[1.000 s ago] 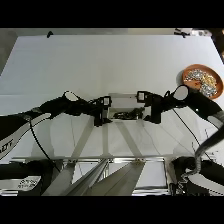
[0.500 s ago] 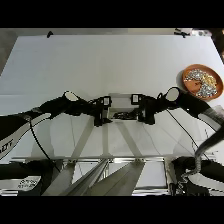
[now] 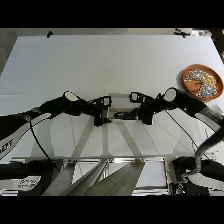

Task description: Fold the box and place the chain.

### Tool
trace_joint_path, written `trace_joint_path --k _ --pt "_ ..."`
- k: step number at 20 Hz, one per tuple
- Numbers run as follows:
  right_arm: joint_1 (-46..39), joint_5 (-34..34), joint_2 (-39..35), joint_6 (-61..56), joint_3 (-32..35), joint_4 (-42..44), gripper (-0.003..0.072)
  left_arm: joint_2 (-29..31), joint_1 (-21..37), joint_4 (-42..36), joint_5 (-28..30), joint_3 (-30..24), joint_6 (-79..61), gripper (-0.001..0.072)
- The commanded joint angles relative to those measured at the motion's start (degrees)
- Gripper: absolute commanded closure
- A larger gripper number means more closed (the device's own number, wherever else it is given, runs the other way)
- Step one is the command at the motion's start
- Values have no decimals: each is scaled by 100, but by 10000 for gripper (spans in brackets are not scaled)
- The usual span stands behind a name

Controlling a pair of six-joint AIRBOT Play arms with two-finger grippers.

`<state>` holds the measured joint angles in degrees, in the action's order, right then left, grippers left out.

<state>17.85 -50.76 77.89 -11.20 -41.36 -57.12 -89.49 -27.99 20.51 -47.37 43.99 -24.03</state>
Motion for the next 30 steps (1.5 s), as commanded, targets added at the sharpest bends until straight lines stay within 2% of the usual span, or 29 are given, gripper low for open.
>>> trace_joint_path --k 1,2,3,10,17,22,27,30 --pt "4 -85 -122 -101 -7 -13 548 4 4 2 0 4 0 395" --pt "4 -107 -170 -101 -7 -33 624 4 4 2 0 4 0 395" --pt "4 -133 -240 -103 -7 -74 647 4 4 0 0 4 0 395" --pt "-11 -247 -1012 -468 -7 -459 667 4 4 0 0 4 0 395" --pt "-4 -280 -2258 -1239 -11 -509 668 4 4 0 0 4 0 395" --pt "369 -46 -2885 -1303 -15 205 668 4 4 0 0 4 0 395" --pt "968 820 -2841 -1635 -17 1080 668 4 4 0 0 4 0 395" --pt "1086 1104 -2730 -1958 -17 1351 668 4 4 0 0 4 0 395"
